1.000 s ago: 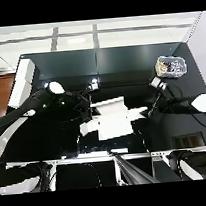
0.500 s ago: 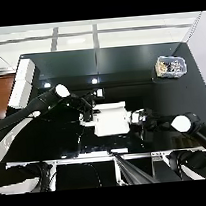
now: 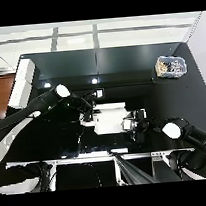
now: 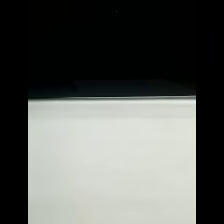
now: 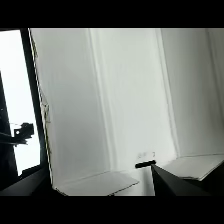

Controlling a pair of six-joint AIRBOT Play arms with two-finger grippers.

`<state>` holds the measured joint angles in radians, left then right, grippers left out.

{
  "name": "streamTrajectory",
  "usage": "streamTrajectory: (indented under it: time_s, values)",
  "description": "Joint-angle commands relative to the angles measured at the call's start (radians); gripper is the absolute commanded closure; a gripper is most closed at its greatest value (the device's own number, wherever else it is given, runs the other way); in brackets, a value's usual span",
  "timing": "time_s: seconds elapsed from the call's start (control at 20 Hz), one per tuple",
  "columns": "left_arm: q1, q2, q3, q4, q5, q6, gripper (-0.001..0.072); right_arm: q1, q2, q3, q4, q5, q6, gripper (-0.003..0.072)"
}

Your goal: Fold the box and place the chain.

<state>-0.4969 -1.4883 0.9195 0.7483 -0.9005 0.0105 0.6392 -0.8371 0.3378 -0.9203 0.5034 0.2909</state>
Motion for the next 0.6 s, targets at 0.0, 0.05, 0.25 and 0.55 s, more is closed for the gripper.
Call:
streamTrajectory:
  time_s: [0.0,0.05,0.25,0.55]
  values:
    - [-0.001,0.000,0.001,0.003,-0.001,0.000,0.0685,-0.011,-0.005,0.054,-0.010,-0.008,-0.001,-0.0018]
    - [-0.001,0.000,0.001,0.003,-0.001,0.001,0.0685,-0.028,-0.005,0.066,-0.009,-0.006,-0.001,-0.0018]
    - [-0.001,-0.001,0.029,0.004,-0.054,0.001,0.0686,-0.111,-0.008,0.092,0.049,0.021,-0.056,-0.0019]
    - [-0.002,-0.012,0.044,0.045,-0.082,-0.048,0.0685,-0.220,-0.042,0.092,0.202,0.044,-0.158,-0.0018]
